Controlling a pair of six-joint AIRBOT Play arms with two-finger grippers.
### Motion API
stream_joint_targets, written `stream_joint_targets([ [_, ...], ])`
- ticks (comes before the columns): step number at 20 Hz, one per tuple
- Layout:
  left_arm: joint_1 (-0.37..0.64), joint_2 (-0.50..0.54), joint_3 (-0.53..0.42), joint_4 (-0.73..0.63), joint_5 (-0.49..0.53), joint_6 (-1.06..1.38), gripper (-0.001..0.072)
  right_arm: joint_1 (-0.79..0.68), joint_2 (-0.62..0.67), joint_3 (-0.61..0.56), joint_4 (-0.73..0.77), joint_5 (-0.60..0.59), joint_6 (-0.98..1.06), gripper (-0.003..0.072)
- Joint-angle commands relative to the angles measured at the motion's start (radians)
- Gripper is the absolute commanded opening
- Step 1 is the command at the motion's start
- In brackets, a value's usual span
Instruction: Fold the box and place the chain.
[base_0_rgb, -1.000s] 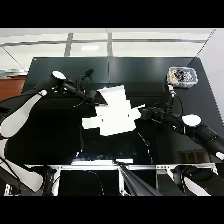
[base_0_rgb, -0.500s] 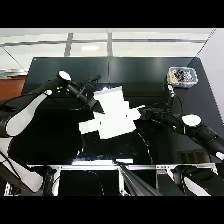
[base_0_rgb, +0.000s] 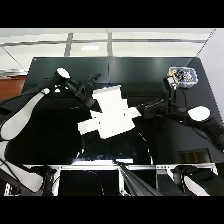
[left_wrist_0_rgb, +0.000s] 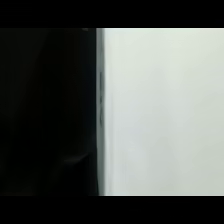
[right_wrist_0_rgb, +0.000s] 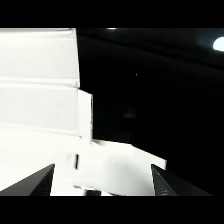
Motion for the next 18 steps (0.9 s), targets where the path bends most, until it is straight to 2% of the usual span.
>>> stream_joint_targets([
  [1, -0.03, 0.138, -0.055, 0.037, 0.05, 0.052, 0.0022, -0.077, 0.023, 0.134, -0.383, 0.252, 0.001, 0.0696],
  [4, -0.085, 0.303, -0.234, 0.029, 0.299, 0.209, 0.0025, -0.102, 0.023, 0.148, -0.504, 0.272, 0.001, 0.0696],
  [5, -0.104, 0.334, -0.286, 0.031, 0.371, 0.305, 0.0025, -0.102, 0.023, 0.148, -0.497, 0.272, 0.001, 0.0696],
  [6, -0.122, 0.342, -0.31, 0.032, 0.399, 0.406, 0.0025, -0.098, 0.023, 0.148, -0.475, 0.273, 0.001, 0.0696],
  [8, -0.165, 0.333, -0.314, 0.109, 0.412, 0.635, 0.0025, -0.093, 0.021, 0.148, -0.425, 0.275, -0.004, 0.0696],
  [9, -0.19, 0.333, -0.314, 0.144, 0.453, 0.733, 0.0024, -0.086, 0.019, 0.147, -0.426, 0.276, -0.028, 0.0696],
  [11, -0.232, 0.326, -0.314, 0.141, 0.581, 0.74, 0.0025, -0.063, 0.018, 0.129, -0.425, 0.276, -0.15, 0.0697],
  [13, -0.258, 0.311, -0.314, 0.141, 0.667, 0.74, 0.0025, -0.028, 0.005, 0.103, -0.414, 0.275, -0.267, 0.0696],
  [18, -0.26, 0.296, -0.314, 0.143, 0.683, 0.731, 0.0025, 0.076, -0.06, 0.025, -0.368, 0.257, -0.51, 0.0696],
])
